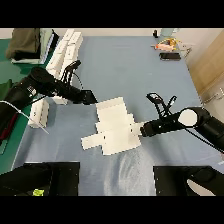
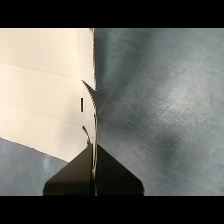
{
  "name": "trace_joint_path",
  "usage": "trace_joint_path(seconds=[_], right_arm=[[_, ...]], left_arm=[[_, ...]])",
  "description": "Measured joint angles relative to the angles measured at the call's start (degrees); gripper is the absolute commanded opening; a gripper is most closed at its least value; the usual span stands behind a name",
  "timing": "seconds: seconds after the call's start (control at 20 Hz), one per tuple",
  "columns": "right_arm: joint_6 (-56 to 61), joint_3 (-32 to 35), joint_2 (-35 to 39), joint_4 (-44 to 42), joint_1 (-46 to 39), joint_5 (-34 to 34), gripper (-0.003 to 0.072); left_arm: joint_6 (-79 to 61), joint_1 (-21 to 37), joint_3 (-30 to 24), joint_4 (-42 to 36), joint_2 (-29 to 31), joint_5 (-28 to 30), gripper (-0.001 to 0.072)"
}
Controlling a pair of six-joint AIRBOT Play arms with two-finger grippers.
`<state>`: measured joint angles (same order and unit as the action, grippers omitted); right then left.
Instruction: Fold the box.
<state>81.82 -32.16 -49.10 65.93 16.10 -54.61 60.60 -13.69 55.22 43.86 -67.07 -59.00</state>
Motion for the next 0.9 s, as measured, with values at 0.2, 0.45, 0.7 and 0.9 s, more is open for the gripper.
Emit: trace_joint_path(seconds=[0.2,0.45,0.7,0.9], right_arm=[[0.5,1.2,2.1,-0.5,0.3,0.9,0.0],[0.7,1.7,3.7,-0.9,0.4,2.5,0.0],[0.8,1.7,4.0,-1.1,0.4,3.0,0.0],[0.3,1.7,4.1,-1.2,0.4,3.0,0.0]], left_arm=[[0.3,1.8,0.0,0.7,0.0,-1.8,0.0542],[-2.6,4.1,-1.3,1.0,0.0,-6.8,0.0542],[-11.4,4.6,-5.7,-2.9,-1.7,-5.7,0.0542],[-21.3,4.7,-6.6,-10.9,-8.0,-5.0,0.0542]])
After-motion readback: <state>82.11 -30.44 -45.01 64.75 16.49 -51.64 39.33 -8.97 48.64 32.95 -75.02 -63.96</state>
